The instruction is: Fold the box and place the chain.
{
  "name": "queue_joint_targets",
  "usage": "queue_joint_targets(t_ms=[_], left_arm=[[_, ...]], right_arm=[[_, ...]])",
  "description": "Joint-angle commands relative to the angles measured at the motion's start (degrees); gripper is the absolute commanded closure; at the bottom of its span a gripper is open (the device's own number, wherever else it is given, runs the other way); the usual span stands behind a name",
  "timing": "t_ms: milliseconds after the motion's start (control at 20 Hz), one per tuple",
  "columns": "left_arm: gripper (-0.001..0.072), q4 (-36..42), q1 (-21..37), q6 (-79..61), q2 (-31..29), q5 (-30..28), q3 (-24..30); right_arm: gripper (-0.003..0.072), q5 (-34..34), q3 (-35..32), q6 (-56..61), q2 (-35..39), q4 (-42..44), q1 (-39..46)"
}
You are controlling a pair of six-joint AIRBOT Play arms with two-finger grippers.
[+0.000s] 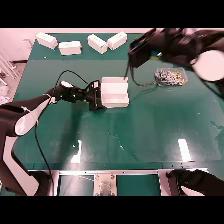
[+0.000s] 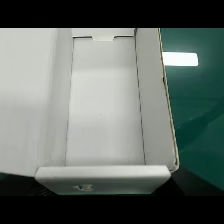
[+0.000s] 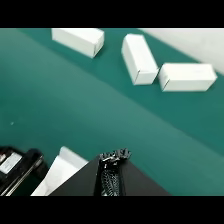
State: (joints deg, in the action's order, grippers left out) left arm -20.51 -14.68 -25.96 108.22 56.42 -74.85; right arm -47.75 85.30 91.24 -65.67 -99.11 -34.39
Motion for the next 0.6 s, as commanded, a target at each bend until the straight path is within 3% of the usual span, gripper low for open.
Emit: queue_joint_targets(t_ms=[0, 500, 550], left_arm=[[0.013, 0.0, 0.0, 0.0, 0.0, 0.0, 0.0], [0.0129, 0.0, 0.0, 0.0, 0.0, 0.0, 0.0], [0.0129, 0.0, 0.0, 0.0, 0.0, 0.0, 0.0]], right_arm=[[0.0679, 0.9, -3.9, 1.5, -2.6, 4.3, -0.7], [0.0665, 5.2, -14.6, 3.2, -12.9, 8.3, -0.5], [0.0477, 5.3, -15.1, 3.2, -13.8, 8.0, -0.2]])
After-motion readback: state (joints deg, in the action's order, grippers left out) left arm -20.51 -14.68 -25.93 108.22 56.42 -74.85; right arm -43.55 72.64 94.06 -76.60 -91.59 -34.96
